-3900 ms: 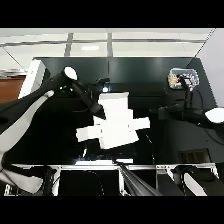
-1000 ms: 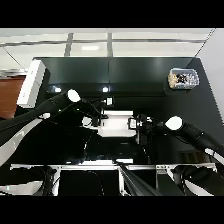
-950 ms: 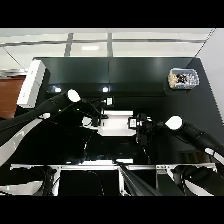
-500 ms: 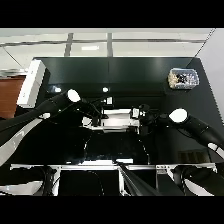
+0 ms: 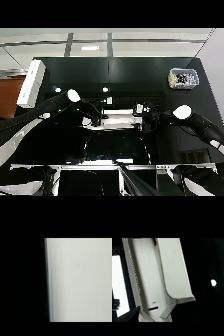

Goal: Fold the box and place the chain.

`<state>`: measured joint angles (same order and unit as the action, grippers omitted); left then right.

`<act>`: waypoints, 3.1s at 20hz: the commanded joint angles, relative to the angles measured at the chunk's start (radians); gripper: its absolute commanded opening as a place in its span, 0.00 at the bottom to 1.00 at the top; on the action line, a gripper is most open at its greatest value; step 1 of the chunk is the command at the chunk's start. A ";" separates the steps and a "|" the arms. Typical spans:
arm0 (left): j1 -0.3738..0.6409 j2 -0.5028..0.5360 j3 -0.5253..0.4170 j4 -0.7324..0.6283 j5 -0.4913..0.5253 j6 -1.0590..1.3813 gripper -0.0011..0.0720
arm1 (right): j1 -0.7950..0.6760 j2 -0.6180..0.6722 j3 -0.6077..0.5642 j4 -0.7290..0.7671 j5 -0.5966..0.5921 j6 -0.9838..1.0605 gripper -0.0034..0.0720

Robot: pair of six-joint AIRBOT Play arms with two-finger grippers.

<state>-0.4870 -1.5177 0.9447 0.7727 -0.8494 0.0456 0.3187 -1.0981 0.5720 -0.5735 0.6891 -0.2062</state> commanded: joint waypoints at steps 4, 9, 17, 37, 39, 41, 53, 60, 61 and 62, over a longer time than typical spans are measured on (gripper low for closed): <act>-0.001 0.000 0.001 0.000 -0.001 -0.001 0.05 | -0.006 -0.064 0.001 0.098 0.078 -0.126 0.98; -0.001 0.000 0.001 0.000 -0.001 -0.005 0.05 | -0.006 -0.134 0.001 0.128 0.078 -0.147 0.98; -0.001 0.000 0.001 0.000 -0.002 -0.006 0.05 | 0.025 -0.259 0.086 0.022 0.093 -0.127 0.98; -0.001 0.000 0.001 0.000 0.000 -0.008 0.05 | 0.032 -0.264 0.087 -0.015 0.066 -0.085 0.98; -0.001 0.000 0.001 0.000 0.000 -0.008 0.05 | 0.032 -0.264 0.087 -0.015 0.066 -0.086 0.98; -0.001 0.000 0.001 0.000 0.000 -0.008 0.05 | 0.032 -0.265 0.087 -0.015 0.066 -0.085 0.98; 0.000 0.022 0.003 0.001 0.008 -0.059 0.39 | 0.032 -0.266 0.087 -0.031 0.058 -0.085 0.74; 0.038 0.242 0.003 0.301 -0.113 -0.462 0.82 | 0.032 -0.266 0.087 -0.034 0.058 -0.086 0.51; 0.058 0.275 0.003 0.335 -0.183 -0.542 0.81 | 0.032 -0.266 0.087 -0.034 0.058 -0.086 0.51; 0.078 0.299 0.003 0.337 -0.252 -0.602 0.81 | 0.032 -0.266 0.087 -0.034 0.058 -0.086 0.51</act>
<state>-0.4446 -1.2980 0.9466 0.9943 -0.9550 -0.3321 0.3500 -1.3640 0.6594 -0.6048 0.7498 -0.2916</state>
